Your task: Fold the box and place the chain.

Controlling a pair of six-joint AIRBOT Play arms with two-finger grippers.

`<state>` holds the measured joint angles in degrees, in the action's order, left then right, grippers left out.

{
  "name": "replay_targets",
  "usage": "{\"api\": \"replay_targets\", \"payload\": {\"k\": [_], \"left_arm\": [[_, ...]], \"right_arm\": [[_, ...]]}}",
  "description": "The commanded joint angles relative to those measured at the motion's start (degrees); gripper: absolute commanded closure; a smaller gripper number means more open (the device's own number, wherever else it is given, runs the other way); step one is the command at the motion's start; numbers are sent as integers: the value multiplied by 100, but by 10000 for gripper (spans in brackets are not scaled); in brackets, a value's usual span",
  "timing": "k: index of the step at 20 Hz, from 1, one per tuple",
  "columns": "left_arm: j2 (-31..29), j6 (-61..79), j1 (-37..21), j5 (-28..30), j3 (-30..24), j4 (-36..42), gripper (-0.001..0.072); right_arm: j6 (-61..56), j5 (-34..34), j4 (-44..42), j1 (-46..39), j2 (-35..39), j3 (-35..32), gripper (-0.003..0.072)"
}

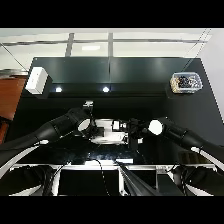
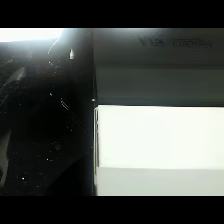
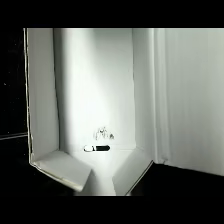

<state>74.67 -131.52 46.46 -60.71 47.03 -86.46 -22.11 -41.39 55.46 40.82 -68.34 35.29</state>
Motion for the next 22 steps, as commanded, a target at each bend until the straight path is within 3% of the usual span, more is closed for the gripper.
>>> {"api": "replay_targets", "payload": {"k": [1,2,3,4,12,18,20,21,22], "left_arm": [[2,-2,-2,-2,-2,13,679],[2,-2,-2,-4,-2,17,679],[2,-2,-2,-2,-2,17,679],[2,-2,-2,-2,-2,17,679],[2,-2,-2,-2,-2,17,679],[2,-2,-2,0,-2,17,679],[2,-2,-2,-2,-2,20,679],[2,-2,-2,-2,-2,22,679],[2,-2,-2,-2,-2,42,679]], "right_arm": [[-4,-44,-175,0,0,7,396],[-4,-44,-214,0,0,7,420],[-4,-44,-291,0,-2,7,553],[-7,-37,-369,2,-2,7,562],[-20,450,-1154,212,-35,7,561],[-199,758,-1198,455,-247,7,559],[-229,756,-1196,455,-247,4,385],[-236,754,-1191,455,-247,4,387],[-238,750,-1191,455,-247,4,477]]}}
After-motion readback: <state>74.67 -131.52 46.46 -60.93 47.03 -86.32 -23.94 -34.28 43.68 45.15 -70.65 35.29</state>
